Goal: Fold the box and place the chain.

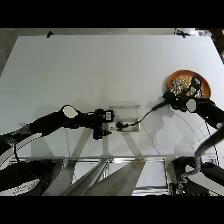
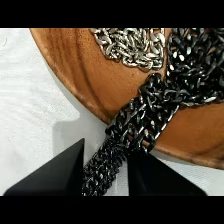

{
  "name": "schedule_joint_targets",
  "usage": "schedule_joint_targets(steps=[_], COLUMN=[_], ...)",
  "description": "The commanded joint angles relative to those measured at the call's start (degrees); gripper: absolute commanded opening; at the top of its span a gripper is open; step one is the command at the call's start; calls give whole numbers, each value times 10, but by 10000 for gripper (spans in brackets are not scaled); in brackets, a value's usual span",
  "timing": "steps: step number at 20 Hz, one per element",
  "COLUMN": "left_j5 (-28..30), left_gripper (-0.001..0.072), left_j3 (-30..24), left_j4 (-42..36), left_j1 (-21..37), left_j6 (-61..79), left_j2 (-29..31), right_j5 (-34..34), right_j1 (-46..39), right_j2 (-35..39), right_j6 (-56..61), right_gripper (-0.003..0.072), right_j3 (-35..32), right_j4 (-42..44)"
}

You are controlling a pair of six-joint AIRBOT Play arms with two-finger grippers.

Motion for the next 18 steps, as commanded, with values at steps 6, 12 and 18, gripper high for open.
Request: schedule_joint_targets(steps=[6, 12, 18], left_j5=[0, 0, 0], left_gripper=[73, 73, 73], left_j3=[0, 0, 0], left_j4=[0, 0, 0], left_j1=[0, 0, 0], left_j6=[0, 0, 0], left_j2=[0, 0, 0], right_j5=[-14, 41, 156], right_j1=[2, 32, 76], right_j2=[7, 166, 415], right_j6=[-11, -141, -260], right_gripper=[18, 17, 17], right_j3=[0, 4, 4], right_j4=[3, 5, 9])
